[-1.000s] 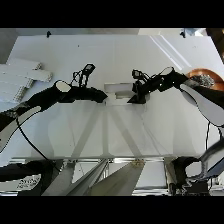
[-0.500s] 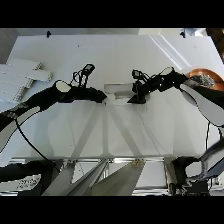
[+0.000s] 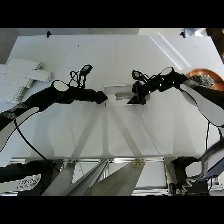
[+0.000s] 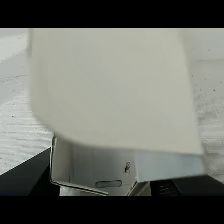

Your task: Fold the box and place the chain.

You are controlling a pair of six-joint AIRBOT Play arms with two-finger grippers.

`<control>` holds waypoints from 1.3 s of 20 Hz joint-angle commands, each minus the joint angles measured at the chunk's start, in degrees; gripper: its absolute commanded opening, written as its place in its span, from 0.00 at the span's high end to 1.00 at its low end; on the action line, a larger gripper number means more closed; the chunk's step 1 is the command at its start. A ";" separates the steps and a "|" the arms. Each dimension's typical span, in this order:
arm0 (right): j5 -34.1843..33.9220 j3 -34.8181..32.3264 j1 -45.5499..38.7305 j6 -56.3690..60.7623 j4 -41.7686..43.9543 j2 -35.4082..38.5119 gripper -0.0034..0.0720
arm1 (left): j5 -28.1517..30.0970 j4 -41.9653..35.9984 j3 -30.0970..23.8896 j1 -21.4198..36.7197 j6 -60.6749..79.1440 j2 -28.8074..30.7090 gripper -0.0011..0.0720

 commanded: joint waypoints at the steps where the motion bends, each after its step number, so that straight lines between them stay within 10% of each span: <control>1: -0.17 0.00 0.00 -0.04 0.09 0.04 0.41 | -0.07 -2.32 0.07 0.17 -0.85 0.04 0.41; 26: -0.17 0.00 0.00 -0.04 0.09 0.04 0.41 | 3.85 -1.60 0.07 -1.95 -1.84 -1.49 0.52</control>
